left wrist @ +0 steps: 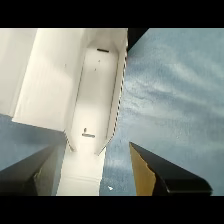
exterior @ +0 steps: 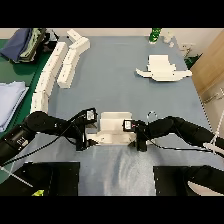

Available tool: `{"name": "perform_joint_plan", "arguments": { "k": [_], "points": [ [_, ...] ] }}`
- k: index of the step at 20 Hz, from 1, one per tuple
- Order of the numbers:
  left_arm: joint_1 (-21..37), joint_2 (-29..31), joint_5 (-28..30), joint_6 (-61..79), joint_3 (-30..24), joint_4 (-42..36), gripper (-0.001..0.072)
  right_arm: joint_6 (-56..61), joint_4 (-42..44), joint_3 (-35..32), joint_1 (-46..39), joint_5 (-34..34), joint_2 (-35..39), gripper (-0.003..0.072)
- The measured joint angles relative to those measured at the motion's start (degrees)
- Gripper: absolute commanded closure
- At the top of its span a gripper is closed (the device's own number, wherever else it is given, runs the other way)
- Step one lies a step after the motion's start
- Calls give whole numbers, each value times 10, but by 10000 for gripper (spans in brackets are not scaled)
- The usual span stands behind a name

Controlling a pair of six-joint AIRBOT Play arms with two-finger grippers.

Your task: Fold the box.

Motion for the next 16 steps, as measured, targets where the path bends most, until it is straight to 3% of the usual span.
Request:
{"name": "perform_joint_plan", "arguments": {
  "k": [6,8,11,12,13,15,16],
  "points": [
    [19,-36,22,70,-35,-7,45,0,0,0,0,0,0,201],
    [22,-58,27,92,-38,-16,192,0,0,0,0,0,0,201],
    [22,-92,44,136,-40,-44,226,0,0,0,0,0,0,201],
    [22,-101,52,148,-40,-54,384,0,0,0,0,0,0,201],
    [22,-110,64,159,-40,-63,421,0,0,0,0,0,0,201],
    [22,-123,75,174,-40,-75,424,0,0,0,0,0,0,201],
    [21,-127,80,179,-40,-82,558,0,0,0,0,0,0,201]
  ]
}}
